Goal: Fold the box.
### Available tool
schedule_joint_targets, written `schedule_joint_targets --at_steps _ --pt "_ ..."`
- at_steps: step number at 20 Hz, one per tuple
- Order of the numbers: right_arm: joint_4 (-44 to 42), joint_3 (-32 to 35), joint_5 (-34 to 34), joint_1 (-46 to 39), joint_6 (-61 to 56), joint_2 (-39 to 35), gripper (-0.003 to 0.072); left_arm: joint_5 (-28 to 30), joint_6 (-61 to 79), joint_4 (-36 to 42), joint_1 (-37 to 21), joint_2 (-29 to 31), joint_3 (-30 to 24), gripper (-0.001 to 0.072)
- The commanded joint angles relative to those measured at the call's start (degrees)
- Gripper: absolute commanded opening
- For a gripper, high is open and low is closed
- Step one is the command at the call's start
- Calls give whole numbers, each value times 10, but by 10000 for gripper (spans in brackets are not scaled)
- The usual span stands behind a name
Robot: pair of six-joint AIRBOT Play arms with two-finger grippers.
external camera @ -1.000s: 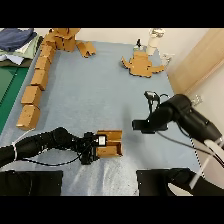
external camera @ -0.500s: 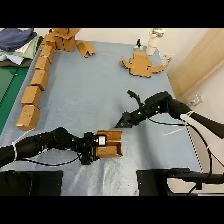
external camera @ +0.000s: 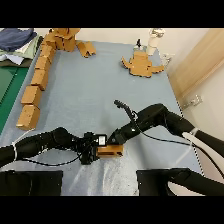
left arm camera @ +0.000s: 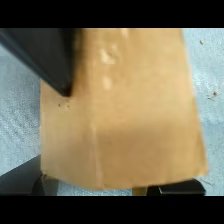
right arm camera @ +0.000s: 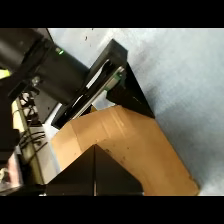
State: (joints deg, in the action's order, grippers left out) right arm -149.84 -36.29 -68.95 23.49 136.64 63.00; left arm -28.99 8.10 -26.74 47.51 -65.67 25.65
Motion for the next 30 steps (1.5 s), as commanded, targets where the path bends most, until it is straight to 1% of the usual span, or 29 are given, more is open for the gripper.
schedule_joint_targets --at_steps 1,4,6,11,14,15,16,17,18,21,22,27,30 --pt "75 30 78 45 7 -74 5 0 0 0 0 0 0 363" --pt "143 45 108 83 -7 -103 6 0 0 0 0 0 0 363" --pt "172 45 128 112 -7 -108 6 0 0 0 0 0 0 363" --pt "276 45 206 200 -15 -118 5 0 0 0 0 0 0 363" --pt "377 45 241 269 -60 -161 6 0 0 0 0 0 0 363" --pt "410 45 244 289 -70 -174 7 0 0 0 0 0 0 363" --pt "434 45 241 306 -76 -186 47 0 0 0 0 0 0 363" --pt "440 46 238 317 -76 -193 269 0 0 0 0 0 0 363" --pt "440 46 235 324 -76 -195 402 0 0 0 0 0 0 363" --pt "470 46 235 341 -68 -190 413 0 0 0 0 0 0 363" --pt "492 46 235 342 -56 -184 456 0 0 0 0 0 0 363" --pt "564 46 250 351 -41 -172 459 0 0 0 0 0 0 363" --pt "619 46 247 381 -97 -172 460 1 0 0 0 0 0 363"
